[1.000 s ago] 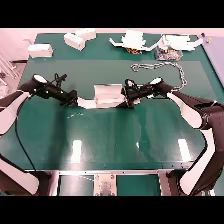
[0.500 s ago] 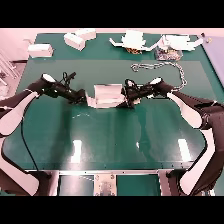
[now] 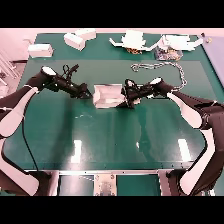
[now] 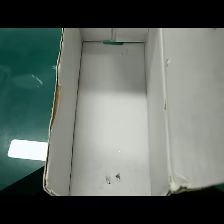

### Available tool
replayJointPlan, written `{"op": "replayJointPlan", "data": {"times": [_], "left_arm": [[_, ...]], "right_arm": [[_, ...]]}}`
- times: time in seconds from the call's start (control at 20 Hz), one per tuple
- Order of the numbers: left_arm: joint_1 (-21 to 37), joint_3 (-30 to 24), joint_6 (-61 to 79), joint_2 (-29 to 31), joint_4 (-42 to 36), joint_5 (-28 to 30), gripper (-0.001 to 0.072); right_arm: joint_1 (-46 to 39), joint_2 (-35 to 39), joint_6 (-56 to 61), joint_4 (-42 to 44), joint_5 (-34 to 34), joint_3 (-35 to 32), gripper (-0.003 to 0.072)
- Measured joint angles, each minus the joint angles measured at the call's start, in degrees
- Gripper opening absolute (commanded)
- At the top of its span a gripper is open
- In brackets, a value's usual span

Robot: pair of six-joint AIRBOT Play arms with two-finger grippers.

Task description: Fold the box and place the chain.

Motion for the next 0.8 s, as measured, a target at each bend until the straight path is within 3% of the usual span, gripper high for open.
{"op": "replayJointPlan", "data": {"times": [0.25,0.3,0.35,0.8], "left_arm": [[-0.3,0.6,0.0,0.1,0.8,-1.5,0.0161],[-0.5,0.6,0.0,0.1,0.9,-1.7,0.0238],[-0.8,0.6,0.0,0.1,1.1,-1.7,0.0251],[-1.5,0.7,-1.8,0.8,1.4,-1.0,0.025]], "right_arm": [[0.0,0.0,0.0,0.0,0.0,0.0,0.0581],[0.0,0.0,0.0,0.0,0.0,0.0,0.0581],[0.0,0.0,0.0,0.0,0.0,0.0,0.0581],[0.0,0.0,0.0,0.0,0.0,0.0,0.0581]]}}
